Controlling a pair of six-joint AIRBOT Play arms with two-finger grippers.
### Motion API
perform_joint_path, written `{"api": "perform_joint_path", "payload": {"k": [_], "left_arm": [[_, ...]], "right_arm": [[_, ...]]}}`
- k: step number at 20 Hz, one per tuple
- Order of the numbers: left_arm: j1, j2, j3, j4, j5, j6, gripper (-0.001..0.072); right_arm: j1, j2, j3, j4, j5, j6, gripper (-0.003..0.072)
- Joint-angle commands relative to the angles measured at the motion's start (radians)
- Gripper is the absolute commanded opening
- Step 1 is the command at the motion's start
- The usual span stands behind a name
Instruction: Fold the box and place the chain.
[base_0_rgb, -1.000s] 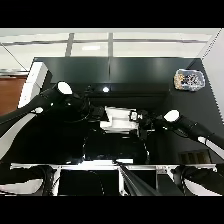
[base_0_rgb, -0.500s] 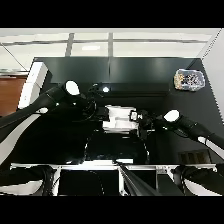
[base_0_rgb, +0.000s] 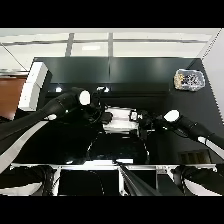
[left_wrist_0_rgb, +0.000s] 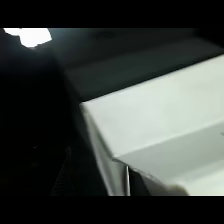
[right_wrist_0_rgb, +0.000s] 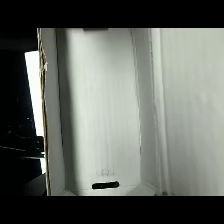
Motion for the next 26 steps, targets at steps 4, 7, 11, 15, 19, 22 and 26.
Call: {"api": "perform_joint_path", "payload": {"k": [4,7,11,15,19,22,26], "left_arm": [[-0.064,-0.006,0.002,0.132,0.003,-0.176,0.0411],[-0.072,-0.021,0.027,0.14,-0.002,-0.181,0.041],[-0.124,-0.042,0.132,0.283,-0.048,-0.325,0.041],[-0.169,-0.086,0.182,0.395,-0.167,-0.521,0.0409],[-0.169,-0.091,0.182,0.299,-0.111,-0.547,0.0409],[-0.168,-0.102,0.181,0.304,-0.156,-0.547,0.0408],[-0.177,-0.116,0.181,0.314,-0.18,-0.534,0.0407]], "right_arm": [[0.0,0.001,0.0,0.0,0.0,0.0,0.0127],[0.0,0.001,0.0,0.0,0.0,0.0,0.0127],[0.0,0.001,0.0,0.0,0.0,0.0,0.0127],[0.0,0.001,0.0,0.0,0.0,0.0,0.0127],[0.0,0.001,0.0,0.0,0.0,0.0,0.0127],[0.0,0.001,0.0,0.0,0.0,0.0,0.0127],[0.0,0.001,0.0,0.0,0.0,0.0,0.0127]]}}
